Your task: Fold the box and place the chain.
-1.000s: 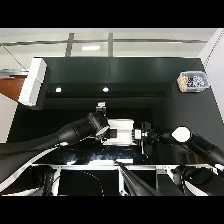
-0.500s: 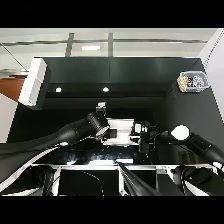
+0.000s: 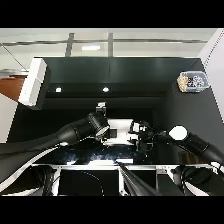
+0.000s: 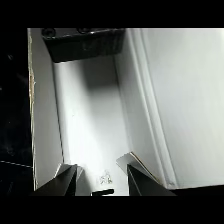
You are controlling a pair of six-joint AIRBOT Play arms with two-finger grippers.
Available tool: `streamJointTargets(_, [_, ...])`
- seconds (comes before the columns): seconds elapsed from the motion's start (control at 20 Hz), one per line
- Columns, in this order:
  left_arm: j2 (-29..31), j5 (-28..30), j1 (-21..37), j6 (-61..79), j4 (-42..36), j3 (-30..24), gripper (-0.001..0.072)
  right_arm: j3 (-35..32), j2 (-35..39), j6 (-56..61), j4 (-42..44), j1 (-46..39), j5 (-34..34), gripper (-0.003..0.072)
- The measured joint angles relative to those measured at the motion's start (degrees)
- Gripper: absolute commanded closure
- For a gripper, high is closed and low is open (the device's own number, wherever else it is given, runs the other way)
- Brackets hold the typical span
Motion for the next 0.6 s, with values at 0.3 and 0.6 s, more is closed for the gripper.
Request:
streamJointTargets(0.3, [0.00, 0.13, 0.00, 0.02, 0.00, 0.02, 0.0680, 0.00, 0.55, 0.92, 0.04, -0.11, -0.79, 0.0647])
streamJointTargets(0.6, [0.00, 0.20, 0.00, 0.00, 0.00, 0.02, 0.0680, 0.24, 7.87, 29.62, -10.34, -8.81, 4.26, 0.0646])
